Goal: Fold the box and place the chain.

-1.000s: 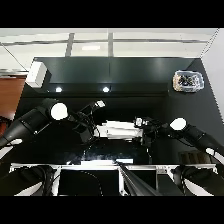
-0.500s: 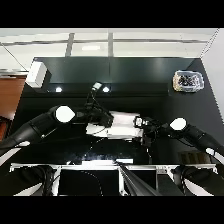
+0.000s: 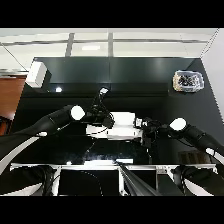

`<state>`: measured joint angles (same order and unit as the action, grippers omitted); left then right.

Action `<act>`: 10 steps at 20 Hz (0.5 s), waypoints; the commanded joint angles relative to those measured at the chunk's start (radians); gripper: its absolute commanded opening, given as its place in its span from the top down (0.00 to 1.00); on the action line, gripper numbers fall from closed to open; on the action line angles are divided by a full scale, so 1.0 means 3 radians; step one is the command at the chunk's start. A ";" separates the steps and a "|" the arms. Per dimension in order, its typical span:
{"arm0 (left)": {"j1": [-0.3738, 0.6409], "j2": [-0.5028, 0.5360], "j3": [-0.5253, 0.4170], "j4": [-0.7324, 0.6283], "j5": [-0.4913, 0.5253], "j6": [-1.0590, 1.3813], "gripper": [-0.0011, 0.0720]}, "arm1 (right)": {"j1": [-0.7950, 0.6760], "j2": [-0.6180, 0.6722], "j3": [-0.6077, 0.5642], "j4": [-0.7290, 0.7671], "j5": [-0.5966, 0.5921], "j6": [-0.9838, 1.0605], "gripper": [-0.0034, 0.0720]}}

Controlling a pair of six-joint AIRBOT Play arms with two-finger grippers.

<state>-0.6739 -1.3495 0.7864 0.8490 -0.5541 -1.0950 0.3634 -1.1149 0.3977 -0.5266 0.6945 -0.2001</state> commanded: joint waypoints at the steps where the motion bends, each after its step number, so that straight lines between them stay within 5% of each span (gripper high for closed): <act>1: 0.0010 -0.0113 0.0071 0.0295 -0.0174 0.0111 0.96 | 0.0000 0.0000 0.0000 0.0003 -0.0014 0.0004 0.83; 6: 0.0102 0.0004 0.0291 0.0711 -0.0570 0.0100 0.96 | 0.0000 0.0000 0.0000 0.0004 -0.0014 0.0004 0.83; 10: 0.0345 0.0645 0.0150 0.1247 -0.1114 -0.0161 0.95 | 0.0000 0.0000 0.0000 0.0004 -0.0014 0.0004 0.83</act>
<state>-0.6132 -1.2625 0.8516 1.1049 -0.7731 -1.1049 0.3634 -1.1149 0.3977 -0.5251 0.6846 -0.1974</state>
